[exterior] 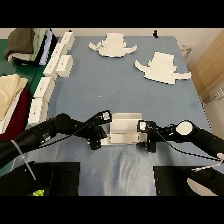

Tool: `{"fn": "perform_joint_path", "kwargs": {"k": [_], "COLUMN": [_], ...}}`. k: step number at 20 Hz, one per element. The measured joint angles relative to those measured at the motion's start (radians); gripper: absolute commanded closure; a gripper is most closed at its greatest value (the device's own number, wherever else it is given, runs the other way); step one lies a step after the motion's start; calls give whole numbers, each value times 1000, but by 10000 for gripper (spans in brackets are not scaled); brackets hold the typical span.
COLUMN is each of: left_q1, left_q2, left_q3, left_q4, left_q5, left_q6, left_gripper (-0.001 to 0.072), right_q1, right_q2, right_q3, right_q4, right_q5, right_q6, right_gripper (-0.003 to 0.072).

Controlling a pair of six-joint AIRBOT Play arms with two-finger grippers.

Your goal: Fold the box.

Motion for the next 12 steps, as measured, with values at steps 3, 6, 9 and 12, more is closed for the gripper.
{"fn": "perform_joint_path", "kwargs": {"k": [3,6,9,12], "left_q1": [13,88,209,294], "left_q2": [127,200,216,184], "left_q3": [0,0,0,-5], "left_q4": [248,429,476,439], "left_q5": [-55,-177,-301,-346], "left_q6": [-419,-834,-1085,-1194], "left_gripper": [692,692,692,692], "right_q1": [0,0,0,0], "right_q2": [0,0,0,0], "right_q3": [0,0,0,0], "right_q4": [0,0,0,0], "right_q5": [0,0,0,0], "right_q6": [0,0,0,0], "right_gripper": [167,167,167,167]}}
